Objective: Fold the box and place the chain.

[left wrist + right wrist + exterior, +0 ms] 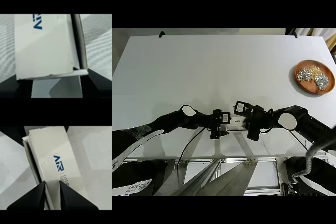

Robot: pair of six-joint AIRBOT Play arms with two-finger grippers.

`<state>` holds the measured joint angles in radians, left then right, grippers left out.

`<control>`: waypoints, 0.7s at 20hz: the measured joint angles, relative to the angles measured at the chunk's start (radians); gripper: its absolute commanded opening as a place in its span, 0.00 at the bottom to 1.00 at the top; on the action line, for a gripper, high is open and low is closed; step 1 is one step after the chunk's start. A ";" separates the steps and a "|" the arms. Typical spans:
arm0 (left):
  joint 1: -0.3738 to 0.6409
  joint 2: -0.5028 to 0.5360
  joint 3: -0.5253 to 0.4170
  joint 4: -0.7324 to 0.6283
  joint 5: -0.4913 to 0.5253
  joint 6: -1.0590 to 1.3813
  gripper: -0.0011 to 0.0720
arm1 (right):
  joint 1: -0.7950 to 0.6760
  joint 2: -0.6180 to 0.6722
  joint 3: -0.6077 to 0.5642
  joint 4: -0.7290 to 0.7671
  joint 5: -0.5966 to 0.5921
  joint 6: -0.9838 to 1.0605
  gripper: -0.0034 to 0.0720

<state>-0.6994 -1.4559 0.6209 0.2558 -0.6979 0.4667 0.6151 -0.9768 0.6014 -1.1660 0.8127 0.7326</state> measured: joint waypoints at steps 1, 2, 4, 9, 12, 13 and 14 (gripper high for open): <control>0.000 0.000 0.000 0.000 0.000 0.000 0.36 | 0.000 0.000 -0.005 0.002 -0.001 -0.002 0.26; 0.000 0.000 0.000 0.000 0.000 0.000 0.36 | 0.000 0.000 -0.009 0.003 0.000 -0.003 0.32; -0.001 0.000 0.000 0.001 -0.006 0.000 0.36 | 0.000 0.000 -0.014 0.007 0.008 -0.001 0.45; -0.002 0.000 0.000 0.003 -0.013 0.000 0.36 | 0.000 0.011 -0.018 0.024 0.018 -0.001 0.47; -0.002 0.000 -0.001 0.003 -0.011 -0.001 0.36 | 0.000 0.036 -0.018 0.031 0.015 -0.005 0.47; -0.002 0.000 -0.001 0.003 -0.010 -0.001 0.36 | 0.000 0.047 -0.018 0.034 0.013 -0.007 0.47; -0.002 0.000 -0.001 0.003 -0.010 -0.001 0.36 | 0.000 0.059 -0.018 0.038 0.011 -0.008 0.47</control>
